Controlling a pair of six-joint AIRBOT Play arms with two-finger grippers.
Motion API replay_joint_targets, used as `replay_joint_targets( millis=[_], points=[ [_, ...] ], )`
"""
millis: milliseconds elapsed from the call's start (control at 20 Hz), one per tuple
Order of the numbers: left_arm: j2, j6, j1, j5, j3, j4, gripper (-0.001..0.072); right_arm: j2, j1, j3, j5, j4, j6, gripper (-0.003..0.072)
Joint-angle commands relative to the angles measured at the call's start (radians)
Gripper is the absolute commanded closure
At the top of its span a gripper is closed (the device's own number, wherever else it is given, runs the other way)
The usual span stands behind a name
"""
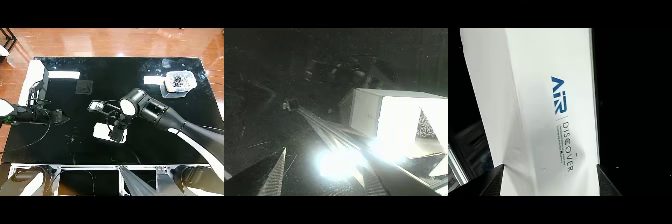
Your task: Fold the box and place the chain.
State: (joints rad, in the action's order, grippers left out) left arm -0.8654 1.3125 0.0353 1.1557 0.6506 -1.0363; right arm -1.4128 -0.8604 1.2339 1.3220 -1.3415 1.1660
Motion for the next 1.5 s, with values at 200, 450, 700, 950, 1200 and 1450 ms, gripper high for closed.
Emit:
replay_joint_targets(
  millis=[200, 450, 700, 950, 1200, 1450],
  points=[
    [-0.001, 0.0, 0.0, 0.0, 0.0, 0.0, 0.0139, -0.001, -0.008, 0.0, -0.002, -0.025, 0.005, 0.0122],
    [-0.001, 0.0, 0.0, 0.0, 0.0, 0.0, 0.0139, -0.001, -0.008, 0.0, -0.001, -0.025, 0.006, 0.0141],
    [-0.001, 0.0, 0.0, 0.0, 0.0, 0.0, 0.0139, -0.001, -0.008, 0.0, 0.013, -0.024, 0.013, 0.0141],
    [-0.001, 0.0, 0.0, 0.0, 0.0, 0.0, 0.0139, -0.001, -0.008, 0.0, 0.017, -0.024, 0.024, 0.0141],
    [-0.001, 0.0, 0.0, 0.0, 0.0, 0.0, 0.0139, -0.001, -0.008, 0.0, 0.017, -0.017, 0.027, 0.0457],
    [-0.001, 0.0, 0.0, 0.0, 0.0, 0.0, 0.0139, -0.001, -0.008, 0.0, 0.018, -0.018, 0.028, 0.0458]
  ],
)
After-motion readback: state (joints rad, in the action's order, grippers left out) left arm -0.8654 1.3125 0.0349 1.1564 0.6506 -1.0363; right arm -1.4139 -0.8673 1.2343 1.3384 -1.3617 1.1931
